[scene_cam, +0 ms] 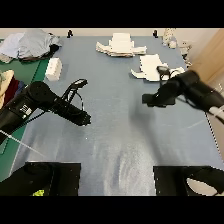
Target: Fold the box.
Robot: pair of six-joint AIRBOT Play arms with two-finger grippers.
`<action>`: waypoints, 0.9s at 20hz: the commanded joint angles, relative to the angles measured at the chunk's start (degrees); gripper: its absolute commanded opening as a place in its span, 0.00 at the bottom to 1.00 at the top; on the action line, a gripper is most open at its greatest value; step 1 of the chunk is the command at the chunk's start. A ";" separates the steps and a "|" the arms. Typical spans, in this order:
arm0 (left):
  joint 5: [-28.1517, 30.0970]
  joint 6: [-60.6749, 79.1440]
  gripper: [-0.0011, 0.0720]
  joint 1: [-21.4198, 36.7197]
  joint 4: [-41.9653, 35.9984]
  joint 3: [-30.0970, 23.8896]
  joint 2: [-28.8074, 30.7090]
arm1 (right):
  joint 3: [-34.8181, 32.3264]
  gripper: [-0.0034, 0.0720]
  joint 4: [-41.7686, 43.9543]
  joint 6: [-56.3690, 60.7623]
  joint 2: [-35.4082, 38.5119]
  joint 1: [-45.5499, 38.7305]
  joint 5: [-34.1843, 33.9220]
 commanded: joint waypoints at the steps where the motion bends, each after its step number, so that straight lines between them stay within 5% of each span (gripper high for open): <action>1: 0.02 0.02 0.03 0.02 0.00 -0.02 0.04 | 12.59 0.45 6.93 -4.76 -7.50 -17.92 -2.64; 7: 0.04 0.02 0.03 0.02 0.00 -0.02 0.04 | 32.85 0.45 31.21 -18.38 -30.42 -43.52 -1.66; 16: 0.07 0.02 0.03 0.02 0.00 -0.02 0.04 | 57.79 0.45 43.43 -24.02 -52.72 -41.42 -6.16; 18: 0.07 0.02 0.03 0.02 0.00 -0.02 0.04 | 58.51 0.45 43.69 -23.30 -54.49 -40.48 -5.70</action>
